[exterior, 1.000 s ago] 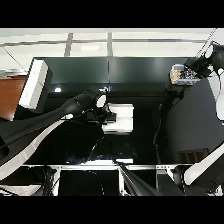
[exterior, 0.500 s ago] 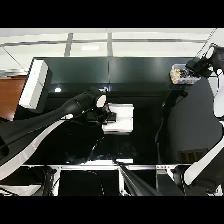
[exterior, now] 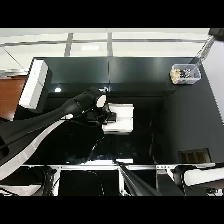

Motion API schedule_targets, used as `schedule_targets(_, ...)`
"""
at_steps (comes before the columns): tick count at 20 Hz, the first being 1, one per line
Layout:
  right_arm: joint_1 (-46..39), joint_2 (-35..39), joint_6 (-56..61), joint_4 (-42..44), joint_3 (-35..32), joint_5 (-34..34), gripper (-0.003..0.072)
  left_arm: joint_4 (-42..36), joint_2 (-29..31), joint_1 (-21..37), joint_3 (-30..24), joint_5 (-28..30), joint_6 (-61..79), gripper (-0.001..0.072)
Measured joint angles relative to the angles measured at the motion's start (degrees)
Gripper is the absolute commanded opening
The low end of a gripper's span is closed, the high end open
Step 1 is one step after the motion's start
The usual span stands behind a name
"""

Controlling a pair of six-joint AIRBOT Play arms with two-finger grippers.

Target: Fold the box and place the chain.

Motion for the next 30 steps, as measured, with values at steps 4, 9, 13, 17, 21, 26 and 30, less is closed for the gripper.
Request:
schedule_targets(4,0.7,12.1,-4.7,10.1,0.0,2.2,0.0009,0.0,0.0,0.0,0.0,0.0,0.0,0.0026)
schedule_targets(9,1.0,23.6,-7.3,19.9,0.0,3.5,0.0009,0.0,0.0,0.0,0.0,0.0,0.0,0.0026)
schedule_targets(13,1.0,28.4,-8.7,28.3,0.0,5.0,0.0009,0.0,0.0,0.0,0.0,0.1,0.0,0.0026)
schedule_targets(17,1.1,30.0,-10.1,39.2,0.0,12.1,0.0009,0.0,0.0,0.0,0.0,0.1,0.0,0.0026)
schedule_targets(21,4.0,30.5,-11.3,46.7,0.0,18.0,0.0009,0.0,0.0,0.0,0.0,0.1,0.0,0.0026)
schedule_targets(26,10.8,30.5,-11.7,49.5,0.0,19.7,0.0009,0.0,0.0,0.0,0.0,0.1,0.0,0.0026)
schedule_targets(30,15.7,29.7,-11.8,50.1,0.0,18.9,0.0009,0.0,0.0,0.0,0.0,0.1,0.0,0.0026)
